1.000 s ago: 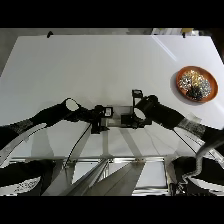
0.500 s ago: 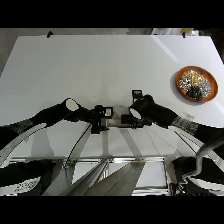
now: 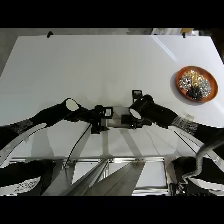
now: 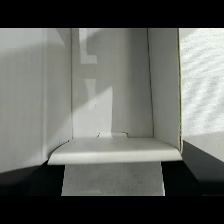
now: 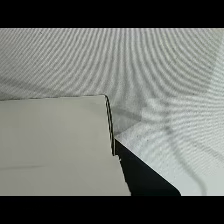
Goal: Fold the box and place the chain.
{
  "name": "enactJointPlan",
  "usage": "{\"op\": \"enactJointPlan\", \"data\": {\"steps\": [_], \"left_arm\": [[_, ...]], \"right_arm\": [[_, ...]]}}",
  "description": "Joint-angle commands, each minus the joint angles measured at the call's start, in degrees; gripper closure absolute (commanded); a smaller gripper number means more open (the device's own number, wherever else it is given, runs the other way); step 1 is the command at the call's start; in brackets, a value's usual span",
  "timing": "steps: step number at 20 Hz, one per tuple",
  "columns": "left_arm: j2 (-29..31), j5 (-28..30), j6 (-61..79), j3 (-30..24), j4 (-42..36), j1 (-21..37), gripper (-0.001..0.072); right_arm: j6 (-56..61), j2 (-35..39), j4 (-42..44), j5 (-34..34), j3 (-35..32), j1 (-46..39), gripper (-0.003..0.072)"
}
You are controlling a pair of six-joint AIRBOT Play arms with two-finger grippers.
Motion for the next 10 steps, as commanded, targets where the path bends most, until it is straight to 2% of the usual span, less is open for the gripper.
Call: {"op": "enactJointPlan", "data": {"steps": [1,2,4,6,9,10], "left_arm": [[0.0,0.0,0.0,0.0,0.0,0.0,0.0573],[0.0,0.0,0.0,0.0,0.0,0.0,0.0573],[0.0,0.0,0.0,0.0,0.0,0.0,0.0573],[0.0,0.0,0.0,0.0,0.0,0.0,0.0573],[0.0,0.0,0.0,0.0,0.0,0.0,0.0573],[0.0,0.0,0.0,0.0,0.0,0.0,0.0573]], "right_arm": [[-0.5,0.5,-0.5,0.7,0.0,0.1,0.0595],[-1.7,1.1,-0.5,0.7,0.0,0.0,0.0555],[-5.0,2.8,-2.0,1.9,0.0,0.0,0.0532],[-9.7,5.1,-3.7,5.6,0.0,0.0,0.0333],[-15.7,9.6,-6.1,10.0,0.0,0.0,0.0304],[-18.2,11.7,-6.1,10.5,0.0,0.0,0.0251]]}}
